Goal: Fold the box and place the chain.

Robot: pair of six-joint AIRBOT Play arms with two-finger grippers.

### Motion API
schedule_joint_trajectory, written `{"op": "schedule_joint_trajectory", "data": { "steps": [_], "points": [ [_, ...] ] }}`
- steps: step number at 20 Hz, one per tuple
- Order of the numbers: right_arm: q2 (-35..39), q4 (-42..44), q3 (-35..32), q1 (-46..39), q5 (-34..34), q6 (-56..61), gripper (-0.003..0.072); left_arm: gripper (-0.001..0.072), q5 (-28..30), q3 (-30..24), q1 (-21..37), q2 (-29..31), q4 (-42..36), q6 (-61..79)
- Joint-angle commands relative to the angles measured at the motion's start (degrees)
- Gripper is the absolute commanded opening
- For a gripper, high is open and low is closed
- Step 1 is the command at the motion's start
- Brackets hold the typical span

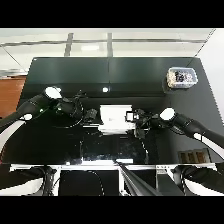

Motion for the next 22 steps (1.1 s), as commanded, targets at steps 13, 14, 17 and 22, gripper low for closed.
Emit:
{"op": "schedule_joint_trajectory", "data": {
  "steps": [13,14,17,22],
  "points": [
    [-0.02,0.02,0.00,0.04,0.00,0.00,0.0307,0.0331,9.05,6.16,-10.36,-0.02,20.61,-24.59],
    [-0.02,0.02,0.00,0.04,0.00,0.00,0.0307,0.0331,9.07,6.16,-10.69,-0.02,22.40,-26.73],
    [-0.02,0.00,0.00,0.04,0.00,0.00,0.0307,0.0331,9.09,6.16,-12.07,-0.04,23.63,-27.52],
    [-0.02,0.02,0.00,0.04,0.00,0.00,0.0307,0.0273,9.49,6.19,-15.12,-0.68,27.91,-29.44]
  ]
}}
